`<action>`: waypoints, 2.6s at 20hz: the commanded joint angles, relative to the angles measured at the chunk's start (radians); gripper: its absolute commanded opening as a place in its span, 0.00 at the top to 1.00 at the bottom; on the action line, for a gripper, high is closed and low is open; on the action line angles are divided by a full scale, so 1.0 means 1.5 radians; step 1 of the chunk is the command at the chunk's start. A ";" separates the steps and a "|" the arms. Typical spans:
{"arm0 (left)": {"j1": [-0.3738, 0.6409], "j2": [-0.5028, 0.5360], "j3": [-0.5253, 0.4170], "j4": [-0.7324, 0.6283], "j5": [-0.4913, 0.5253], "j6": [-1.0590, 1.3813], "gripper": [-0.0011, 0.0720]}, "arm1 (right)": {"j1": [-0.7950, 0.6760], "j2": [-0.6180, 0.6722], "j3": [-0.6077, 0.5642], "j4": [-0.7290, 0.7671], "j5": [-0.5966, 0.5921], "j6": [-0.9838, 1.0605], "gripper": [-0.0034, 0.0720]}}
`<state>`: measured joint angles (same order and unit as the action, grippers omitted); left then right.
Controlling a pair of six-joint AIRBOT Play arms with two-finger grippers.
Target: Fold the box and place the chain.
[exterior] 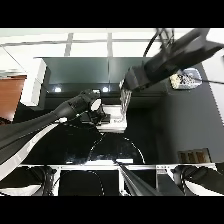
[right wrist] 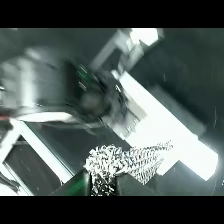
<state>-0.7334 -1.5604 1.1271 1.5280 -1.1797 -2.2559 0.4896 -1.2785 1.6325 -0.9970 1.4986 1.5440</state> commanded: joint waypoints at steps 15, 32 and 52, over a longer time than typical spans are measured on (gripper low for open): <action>0.001 -0.001 0.000 0.000 0.001 0.000 0.95 | 0.020 -0.002 -0.318 0.101 -0.216 -0.018 0.94; -0.001 -0.005 0.006 -0.025 0.010 -0.011 0.95 | -0.157 0.079 -0.319 -0.054 -0.106 -0.044 0.62; 0.003 0.222 0.069 0.220 -0.179 0.075 0.46 | -0.151 0.079 -0.319 -0.052 -0.102 -0.050 0.62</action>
<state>-0.7425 -1.3605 1.2690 1.6871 -1.3731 -2.2147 0.2646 -1.1603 1.1542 -1.0756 1.3357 1.4635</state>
